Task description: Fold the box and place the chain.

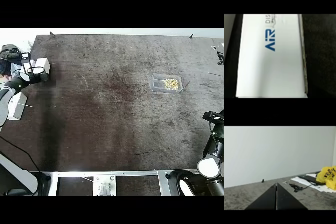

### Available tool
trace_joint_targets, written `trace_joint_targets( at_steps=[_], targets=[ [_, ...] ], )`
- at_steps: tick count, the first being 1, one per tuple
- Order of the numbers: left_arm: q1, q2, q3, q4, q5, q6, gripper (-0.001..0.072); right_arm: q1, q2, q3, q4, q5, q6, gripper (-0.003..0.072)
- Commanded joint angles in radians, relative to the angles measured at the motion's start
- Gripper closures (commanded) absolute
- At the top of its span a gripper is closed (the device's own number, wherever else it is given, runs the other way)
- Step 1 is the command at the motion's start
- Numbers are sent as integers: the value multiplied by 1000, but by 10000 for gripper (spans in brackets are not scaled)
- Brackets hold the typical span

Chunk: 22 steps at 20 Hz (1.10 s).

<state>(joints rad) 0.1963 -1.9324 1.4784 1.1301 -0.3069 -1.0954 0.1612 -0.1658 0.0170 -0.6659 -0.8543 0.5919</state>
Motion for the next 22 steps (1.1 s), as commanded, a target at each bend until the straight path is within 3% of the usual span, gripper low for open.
trace_joint_targets(
  at_steps=[1,6,7,8,16,22],
  targets=[
    [1,-6,0,-12,-17,1,700,0,0,0,0,0,0,678],
    [1,-6,1,-12,-54,-4,682,0,0,0,0,0,0,678],
    [1,-6,2,-12,-50,-4,342,0,0,0,0,0,0,678],
    [1,-6,3,-12,-44,-5,82,0,0,0,0,0,0,678],
    [1,69,3,-7,-31,-3,68,0,0,0,0,0,0,678],
    [1,205,3,22,-89,-3,69,0,0,0,0,0,0,678]
  ],
)
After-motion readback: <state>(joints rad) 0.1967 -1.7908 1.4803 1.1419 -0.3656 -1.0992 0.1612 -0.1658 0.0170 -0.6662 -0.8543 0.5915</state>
